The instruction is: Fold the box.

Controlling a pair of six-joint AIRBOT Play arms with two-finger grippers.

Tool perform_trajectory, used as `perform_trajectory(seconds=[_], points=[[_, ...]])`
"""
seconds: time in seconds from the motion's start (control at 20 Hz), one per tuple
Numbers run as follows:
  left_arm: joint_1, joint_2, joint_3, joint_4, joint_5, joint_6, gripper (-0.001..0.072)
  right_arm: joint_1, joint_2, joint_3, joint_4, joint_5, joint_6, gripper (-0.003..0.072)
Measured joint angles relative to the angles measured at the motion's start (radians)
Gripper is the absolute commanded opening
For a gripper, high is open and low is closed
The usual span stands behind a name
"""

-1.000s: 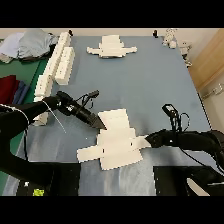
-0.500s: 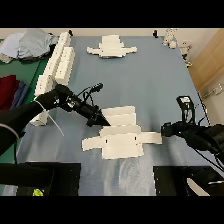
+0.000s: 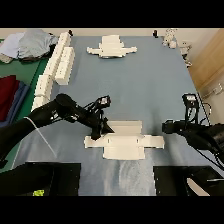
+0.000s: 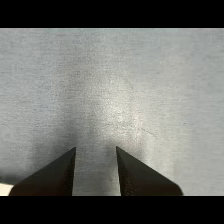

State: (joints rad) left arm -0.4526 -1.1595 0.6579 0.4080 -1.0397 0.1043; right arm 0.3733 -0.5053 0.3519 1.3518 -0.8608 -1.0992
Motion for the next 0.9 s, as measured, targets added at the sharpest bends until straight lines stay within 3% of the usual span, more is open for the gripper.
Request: perform_trajectory(seconds=[0.4,0.9], points=[[-0.037,0.043,-0.093,0.0,0.098,-0.022,0.0011,0.0,0.0,0.0,-0.002,0.008,0.01,0.0389],[-0.04,0.037,-0.127,-0.008,0.06,-0.066,0.0013,0.0,0.0,0.0,0.009,0.014,0.011,0.0389]])
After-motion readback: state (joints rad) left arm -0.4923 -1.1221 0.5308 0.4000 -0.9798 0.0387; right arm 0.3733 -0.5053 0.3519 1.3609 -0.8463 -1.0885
